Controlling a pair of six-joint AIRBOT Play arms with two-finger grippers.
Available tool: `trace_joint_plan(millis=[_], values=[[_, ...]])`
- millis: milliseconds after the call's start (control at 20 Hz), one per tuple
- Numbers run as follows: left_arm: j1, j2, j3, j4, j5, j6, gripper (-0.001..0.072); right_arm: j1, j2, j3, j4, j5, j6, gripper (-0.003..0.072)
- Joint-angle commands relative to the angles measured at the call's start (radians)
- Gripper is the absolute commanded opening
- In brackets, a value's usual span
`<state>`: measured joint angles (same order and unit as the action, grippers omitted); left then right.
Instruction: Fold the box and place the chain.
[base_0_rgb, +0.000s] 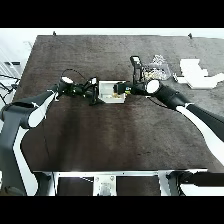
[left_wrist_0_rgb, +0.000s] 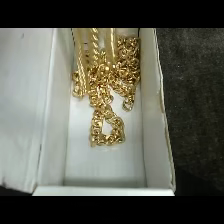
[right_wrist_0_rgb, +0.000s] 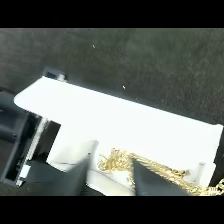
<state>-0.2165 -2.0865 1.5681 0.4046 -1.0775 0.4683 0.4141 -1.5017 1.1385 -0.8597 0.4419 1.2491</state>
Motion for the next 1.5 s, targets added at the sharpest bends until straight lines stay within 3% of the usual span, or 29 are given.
trace_joint_plan(millis=[0,200,350,550,650,700,1100,1250,1300,1350,1400,1450], values=[[0.000,0.000,0.000,-0.001,0.001,0.000,0.0279,-0.003,-0.003,-0.002,0.012,-0.019,-0.001,0.0376],[0.000,0.000,0.000,-0.001,0.001,0.000,0.0279,-0.117,0.125,-0.031,-0.100,0.016,0.000,0.0376],[0.000,0.000,0.000,-0.001,0.001,0.000,0.0279,-0.287,0.136,-0.071,-0.098,0.007,0.002,0.0376],[0.000,0.000,0.000,-0.001,0.002,0.000,0.0279,-0.393,-0.015,-0.050,-0.076,-0.050,0.034,0.0371],[0.000,0.000,0.000,-0.001,0.003,0.000,0.0279,-0.388,-0.113,0.002,-0.052,-0.072,0.034,0.0387],[0.000,0.000,0.000,-0.001,0.003,0.000,0.0279,-0.383,-0.163,0.037,-0.028,-0.072,0.034,0.0441],[0.000,0.000,0.000,-0.001,0.003,0.000,0.0279,-0.327,-0.404,0.294,0.097,-0.074,0.035,0.0447],[0.000,0.000,0.000,-0.001,0.003,0.000,0.0279,-0.329,-0.448,0.319,0.097,-0.076,0.034,0.0389],[0.000,0.000,0.000,-0.001,0.003,0.000,0.0279,-0.332,-0.449,0.317,0.095,-0.076,0.031,0.0203],[0.000,0.000,0.000,-0.001,0.002,0.000,0.0279,-0.331,-0.448,0.318,0.089,-0.077,0.017,0.0143],[0.000,0.000,0.000,-0.001,0.003,0.000,0.0279,-0.327,-0.444,0.319,0.093,-0.076,-0.008,0.0013],[0.000,0.000,0.000,-0.001,0.003,0.000,0.0279,-0.322,-0.430,0.317,0.092,-0.073,-0.008,0.0011]])
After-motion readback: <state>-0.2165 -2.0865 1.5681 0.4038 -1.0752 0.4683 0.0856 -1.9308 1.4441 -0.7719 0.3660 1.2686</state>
